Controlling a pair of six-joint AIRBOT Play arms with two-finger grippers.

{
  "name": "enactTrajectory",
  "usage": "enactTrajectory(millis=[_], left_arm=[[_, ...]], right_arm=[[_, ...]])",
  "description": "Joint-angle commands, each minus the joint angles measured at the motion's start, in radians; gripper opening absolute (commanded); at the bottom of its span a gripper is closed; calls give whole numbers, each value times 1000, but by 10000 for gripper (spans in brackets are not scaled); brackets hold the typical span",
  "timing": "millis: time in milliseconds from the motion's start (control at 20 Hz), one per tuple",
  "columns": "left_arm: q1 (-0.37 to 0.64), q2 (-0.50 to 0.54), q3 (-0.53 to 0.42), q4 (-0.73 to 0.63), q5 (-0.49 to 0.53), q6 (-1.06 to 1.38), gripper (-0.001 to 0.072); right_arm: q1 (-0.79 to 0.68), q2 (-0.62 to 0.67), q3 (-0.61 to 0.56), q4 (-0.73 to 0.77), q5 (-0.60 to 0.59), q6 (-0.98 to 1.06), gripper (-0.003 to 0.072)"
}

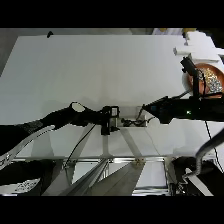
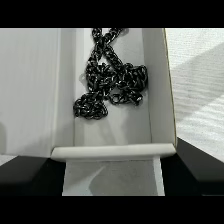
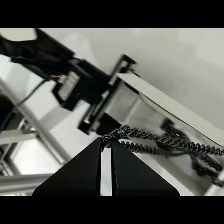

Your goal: Fold the box and place the chain.

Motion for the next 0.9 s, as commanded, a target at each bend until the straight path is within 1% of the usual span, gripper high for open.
enactTrajectory(millis=[0, 150, 300, 400, 500, 600, 650, 750, 850], left_arm=[[0, 1, 0, 0, 0, 0, 33], [0, 1, 0, 0, 0, 0, 33], [0, 1, 0, 0, 0, 0, 33], [0, 1, 0, 0, 0, 0, 33], [0, 1, 0, 0, 0, 0, 33], [0, 1, 0, 0, 0, 0, 33], [0, 1, 0, 0, 0, 0, 33], [0, 1, 0, 0, 0, 0, 33], [0, 1, 0, 0, 0, 0, 33]], right_arm=[[79, -15, 0, 66, -37, -53, 10], [164, -69, 0, -11, -76, -47, 10], [218, -151, -10, -116, -82, -19, 10], [254, -216, -33, -136, -112, -20, 12], [284, -273, -42, -138, -145, -21, 109], [293, -288, -38, -137, -163, -21, 138], [285, -288, -16, -150, -148, -21, 184], [238, -288, 69, -196, -78, -20, 184], [140, -288, 162, -249, -16, 4, 176]])
